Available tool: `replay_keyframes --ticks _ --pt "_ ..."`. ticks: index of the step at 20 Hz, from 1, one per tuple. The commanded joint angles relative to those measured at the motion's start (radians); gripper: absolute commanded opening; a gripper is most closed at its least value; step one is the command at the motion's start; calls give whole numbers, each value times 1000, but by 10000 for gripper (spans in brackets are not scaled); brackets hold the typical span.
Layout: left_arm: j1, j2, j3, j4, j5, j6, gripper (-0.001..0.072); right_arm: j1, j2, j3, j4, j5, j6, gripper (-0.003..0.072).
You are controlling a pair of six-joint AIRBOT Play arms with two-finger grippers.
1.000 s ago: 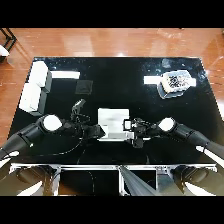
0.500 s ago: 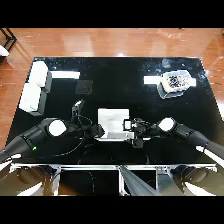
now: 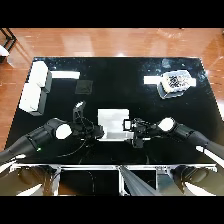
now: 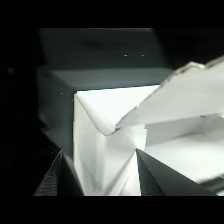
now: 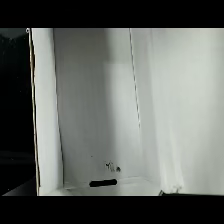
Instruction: Fold the box and place the chain.
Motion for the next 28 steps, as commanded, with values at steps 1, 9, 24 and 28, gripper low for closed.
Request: replay_keyframes --ticks 1,9,24,28 --pt "-51 -55 71 200 -89 -187 551 0 -1 0 0 1 0 476" --pt "-125 -160 230 349 -264 -306 474 0 -1 0 0 1 0 476" --pt "-144 -243 288 346 -272 -355 350 0 -1 0 0 1 0 476" --pt "-144 -252 301 346 -315 -355 290 0 -1 0 0 1 0 476"
